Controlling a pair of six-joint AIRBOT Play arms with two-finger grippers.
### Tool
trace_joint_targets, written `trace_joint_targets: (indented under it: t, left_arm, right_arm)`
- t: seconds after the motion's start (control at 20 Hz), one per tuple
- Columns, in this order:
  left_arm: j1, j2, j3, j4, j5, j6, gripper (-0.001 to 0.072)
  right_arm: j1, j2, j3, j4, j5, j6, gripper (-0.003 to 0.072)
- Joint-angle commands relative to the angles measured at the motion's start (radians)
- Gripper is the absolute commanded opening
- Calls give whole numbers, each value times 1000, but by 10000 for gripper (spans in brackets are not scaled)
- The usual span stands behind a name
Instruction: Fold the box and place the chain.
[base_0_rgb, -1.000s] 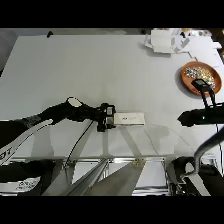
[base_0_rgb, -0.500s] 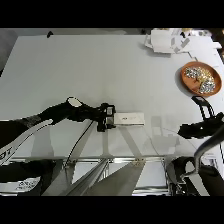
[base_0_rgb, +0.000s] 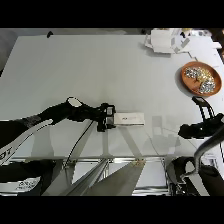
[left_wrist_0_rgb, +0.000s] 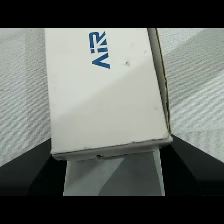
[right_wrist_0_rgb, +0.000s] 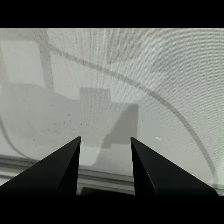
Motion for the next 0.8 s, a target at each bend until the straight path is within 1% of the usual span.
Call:
trace_joint_targets:
  t: [0.0, 0.15, 0.25, 0.3, 0.35, 0.45, 0.55, 0.65, 0.75]
  left_arm:
    - [0, 1, 0, 0, 0, 0, 108]
    - [0, 1, 0, -2, 2, 5, 110]
    - [0, 2, 0, -71, 4, 34, 99]
    - [3, 8, 0, -85, -5, 24, 4]
    - [6, 26, 0, -84, -5, 21, 6]
    - [27, 97, 0, -82, 10, -56, 3]
    - [79, 203, 0, -55, 61, -229, 3]
    - [163, 325, 0, 37, 92, -413, 3]
    - [268, 450, 0, 158, 106, -597, 3]
  right_arm:
    - [-1, 1, 0, 0, 0, 0, 336]
    - [-1, 1, 0, 0, 0, 0, 336]
    - [-1, 1, 0, 0, 0, 0, 336]
    - [-1, 1, 0, 0, 0, 0, 336]
    - [-1, 1, 0, 0, 0, 0, 336]
    - [-1, 1, 0, -1, 0, 0, 336]
    - [-1, 1, 0, 0, 0, 0, 336]
    - [-1, 1, 0, 0, 0, 0, 336]
    - [-1, 1, 0, 0, 0, 0, 336]
